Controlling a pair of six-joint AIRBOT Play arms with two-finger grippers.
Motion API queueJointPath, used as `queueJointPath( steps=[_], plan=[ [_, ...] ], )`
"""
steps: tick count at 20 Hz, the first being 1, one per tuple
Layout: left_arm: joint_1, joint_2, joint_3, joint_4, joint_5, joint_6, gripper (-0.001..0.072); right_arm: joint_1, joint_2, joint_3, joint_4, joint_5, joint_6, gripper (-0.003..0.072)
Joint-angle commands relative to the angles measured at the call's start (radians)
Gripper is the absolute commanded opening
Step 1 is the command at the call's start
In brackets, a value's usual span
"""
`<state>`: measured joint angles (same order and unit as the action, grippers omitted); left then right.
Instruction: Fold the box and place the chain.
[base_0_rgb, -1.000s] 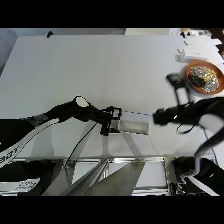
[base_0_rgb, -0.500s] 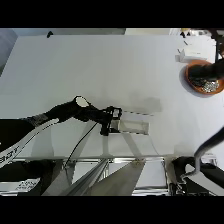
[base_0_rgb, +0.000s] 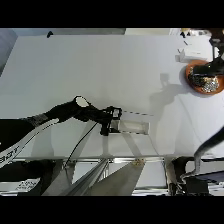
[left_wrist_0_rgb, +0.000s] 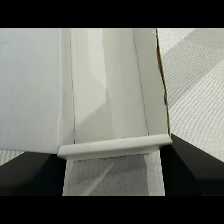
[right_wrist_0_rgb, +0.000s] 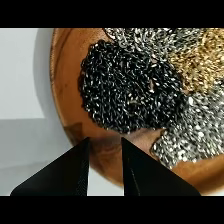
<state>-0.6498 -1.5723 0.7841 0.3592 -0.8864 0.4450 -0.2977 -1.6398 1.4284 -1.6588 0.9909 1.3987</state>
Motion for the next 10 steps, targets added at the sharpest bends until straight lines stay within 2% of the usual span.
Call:
queueJointPath(
  steps=[1,4,10],
  plan=[
    [0.0,0.0,0.001,0.0,0.0,0.0,0.0208,-0.008,-0.092,0.023,0.023,-0.042,-0.01,0.0199],
    [0.0,0.0,0.001,0.0,0.0,0.0,0.0208,-0.01,-0.11,0.023,0.016,-0.08,-0.01,0.0199],
    [0.0,0.0,0.001,0.0,0.0,0.0,0.0208,-0.018,-0.124,0.023,0.009,-0.083,-0.01,0.0199]
  ],
)
